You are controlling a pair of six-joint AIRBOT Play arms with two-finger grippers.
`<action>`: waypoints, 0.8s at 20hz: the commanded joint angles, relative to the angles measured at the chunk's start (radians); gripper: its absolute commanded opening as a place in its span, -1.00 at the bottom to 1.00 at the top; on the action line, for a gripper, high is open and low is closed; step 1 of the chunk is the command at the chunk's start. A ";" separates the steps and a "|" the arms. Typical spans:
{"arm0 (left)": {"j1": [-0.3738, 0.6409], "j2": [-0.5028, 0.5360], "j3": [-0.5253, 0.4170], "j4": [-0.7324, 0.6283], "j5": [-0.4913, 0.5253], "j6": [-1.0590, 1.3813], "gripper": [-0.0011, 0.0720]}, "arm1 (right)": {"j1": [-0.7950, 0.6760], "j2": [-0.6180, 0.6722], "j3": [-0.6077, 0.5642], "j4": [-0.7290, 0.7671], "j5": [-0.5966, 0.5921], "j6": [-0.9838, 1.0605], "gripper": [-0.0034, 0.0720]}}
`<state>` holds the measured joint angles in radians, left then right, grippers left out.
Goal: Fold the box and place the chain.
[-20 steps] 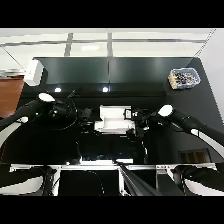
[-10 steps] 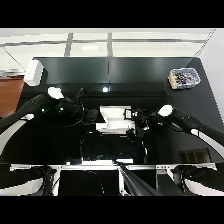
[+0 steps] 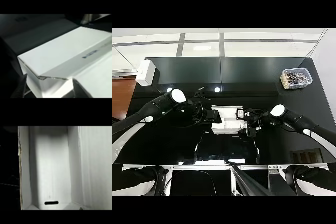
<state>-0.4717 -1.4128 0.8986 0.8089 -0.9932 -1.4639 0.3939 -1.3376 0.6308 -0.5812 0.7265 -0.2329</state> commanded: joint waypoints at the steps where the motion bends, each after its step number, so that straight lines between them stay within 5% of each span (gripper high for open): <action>1: -0.035 -0.001 0.016 0.114 0.026 -0.106 0.72 | 0.001 0.000 0.000 0.002 -0.002 0.001 0.30; 16: -0.232 -0.008 0.112 0.629 -0.045 -0.551 0.72 | 0.001 0.000 0.000 0.002 -0.002 0.001 0.30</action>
<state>-0.6643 -1.4162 1.0046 1.3449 -1.0122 -1.9240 0.3943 -1.3376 0.6308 -0.5797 0.7242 -0.2321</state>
